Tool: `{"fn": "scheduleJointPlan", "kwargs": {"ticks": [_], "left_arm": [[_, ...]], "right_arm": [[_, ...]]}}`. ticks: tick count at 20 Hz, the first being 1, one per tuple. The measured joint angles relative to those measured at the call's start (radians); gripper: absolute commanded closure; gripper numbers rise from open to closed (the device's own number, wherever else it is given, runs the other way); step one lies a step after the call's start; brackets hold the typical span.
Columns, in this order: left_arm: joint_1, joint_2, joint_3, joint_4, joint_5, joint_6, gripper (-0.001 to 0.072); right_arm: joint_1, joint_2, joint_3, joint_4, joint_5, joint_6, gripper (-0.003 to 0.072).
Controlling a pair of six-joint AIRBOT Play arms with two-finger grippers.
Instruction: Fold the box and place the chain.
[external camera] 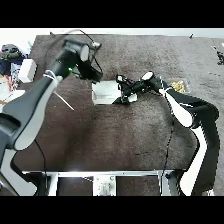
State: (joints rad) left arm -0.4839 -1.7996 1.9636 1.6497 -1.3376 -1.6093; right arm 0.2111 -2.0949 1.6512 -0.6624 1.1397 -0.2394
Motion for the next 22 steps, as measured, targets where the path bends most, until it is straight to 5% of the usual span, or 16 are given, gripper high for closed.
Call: {"fn": "scheduleJointPlan", "kwargs": {"ticks": [3,4,5,6,8,10,16,22], "left_arm": [[0.04,0.06,0.012,0.001,0.037,0.054,0.0161],[0.052,0.075,0.015,-0.001,0.055,0.066,0.026],[0.061,0.085,0.017,-0.003,0.075,0.076,0.0546],[0.069,0.092,0.019,0.001,0.099,0.091,0.0556],[0.082,0.1,0.013,-0.006,0.145,0.18,0.025],[0.119,0.104,-0.007,-0.098,0.178,0.314,0.0088],[0.346,0.106,-0.182,-0.741,0.16,0.967,0.0085],[0.435,0.009,-0.377,-0.996,0.073,1.455,0.0084]], "right_arm": [[0.0,0.0,0.0,0.0,0.0,0.0,0.0228],[0.0,0.0,0.0,0.0,0.0,0.0,0.0228],[0.0,0.0,0.0,0.0,0.0,0.0,0.0228],[0.0,0.0,0.0,0.0,0.0,0.0,0.0228],[0.0,0.0,0.0,0.0,0.0,0.0,0.0228],[0.0,0.0,0.0,0.0,0.0,0.0,0.0228],[0.0,0.0,0.0,0.0,-0.001,0.0,0.0228],[0.0,0.0,0.0,0.0,-0.002,0.0,0.0228]]}}
